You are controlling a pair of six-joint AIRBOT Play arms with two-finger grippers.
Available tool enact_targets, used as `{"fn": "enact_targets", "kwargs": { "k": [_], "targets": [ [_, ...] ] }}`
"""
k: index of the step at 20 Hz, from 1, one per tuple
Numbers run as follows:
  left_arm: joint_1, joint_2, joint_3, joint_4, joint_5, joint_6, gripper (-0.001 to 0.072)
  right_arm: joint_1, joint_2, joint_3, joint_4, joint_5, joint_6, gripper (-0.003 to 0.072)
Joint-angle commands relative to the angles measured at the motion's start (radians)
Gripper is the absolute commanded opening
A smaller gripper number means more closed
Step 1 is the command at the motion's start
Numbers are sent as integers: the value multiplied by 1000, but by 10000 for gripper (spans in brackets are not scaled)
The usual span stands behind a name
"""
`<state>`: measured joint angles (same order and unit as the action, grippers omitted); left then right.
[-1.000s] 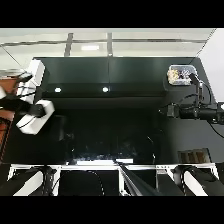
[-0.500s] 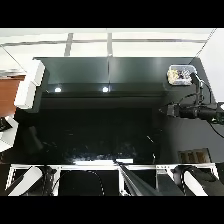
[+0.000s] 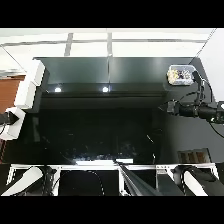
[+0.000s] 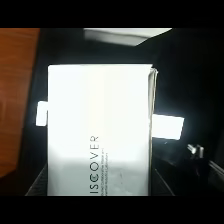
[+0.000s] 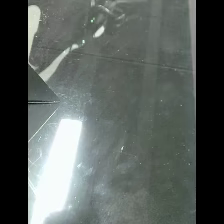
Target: Fold the box and place the chain.
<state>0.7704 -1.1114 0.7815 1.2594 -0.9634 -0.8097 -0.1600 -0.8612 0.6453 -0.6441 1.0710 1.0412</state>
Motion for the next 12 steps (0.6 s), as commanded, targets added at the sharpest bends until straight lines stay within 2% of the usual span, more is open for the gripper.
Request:
{"fn": "enact_targets", "kwargs": {
  "k": [1,5,6,8,10,12],
  "targets": [
    [-22,-46,-3,-80,45,50,332,0,0,0,5,-3,2,23],
    [-82,-58,-3,-82,134,63,333,0,0,0,5,-11,3,22],
    [-94,-58,-3,-83,156,63,365,0,0,0,5,-11,3,23],
    [-120,-57,-2,-77,212,62,713,0,0,0,6,-11,3,22],
    [-133,-47,28,-51,222,61,714,0,0,0,10,-8,3,23],
    [-142,-21,99,-55,222,29,714,0,0,0,19,-5,2,22]
  ]
}}
